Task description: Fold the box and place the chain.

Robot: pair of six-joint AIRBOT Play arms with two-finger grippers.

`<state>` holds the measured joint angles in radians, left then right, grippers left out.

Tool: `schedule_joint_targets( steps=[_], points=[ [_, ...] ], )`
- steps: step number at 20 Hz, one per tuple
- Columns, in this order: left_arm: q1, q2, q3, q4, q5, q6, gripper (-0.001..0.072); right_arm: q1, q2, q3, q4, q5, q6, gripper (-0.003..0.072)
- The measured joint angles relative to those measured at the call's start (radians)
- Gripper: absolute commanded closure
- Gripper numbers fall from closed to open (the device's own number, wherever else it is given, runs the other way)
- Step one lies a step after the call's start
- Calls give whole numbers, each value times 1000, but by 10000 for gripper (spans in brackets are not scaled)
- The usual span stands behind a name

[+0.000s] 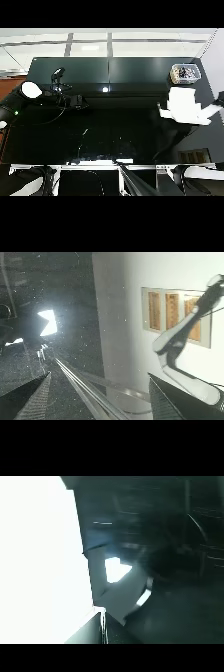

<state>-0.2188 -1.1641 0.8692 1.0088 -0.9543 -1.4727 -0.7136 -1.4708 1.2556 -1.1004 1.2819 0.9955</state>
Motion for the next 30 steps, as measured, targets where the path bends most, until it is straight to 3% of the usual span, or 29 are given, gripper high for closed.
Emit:
schedule_joint_targets(
  steps=[6,11,15,18,22,27,30],
  points=[
    [0,0,0,0,-3,3,2,195,207,-256,194,-57,-6,670],
    [0,-5,0,-4,10,6,2,382,397,-557,523,-306,-77,670],
    [0,-27,0,-34,37,16,2,563,454,-724,731,-529,-127,670],
    [0,-71,10,-130,54,78,2,686,467,-780,806,-657,-143,669],
    [0,-194,91,-229,49,135,2,790,473,-806,841,-733,-152,669],
    [2,-426,262,-344,-31,176,2,876,475,-814,852,-788,-154,669],
    [2,-565,368,-390,-141,186,2,918,475,-814,856,-818,-154,669]
  ],
)
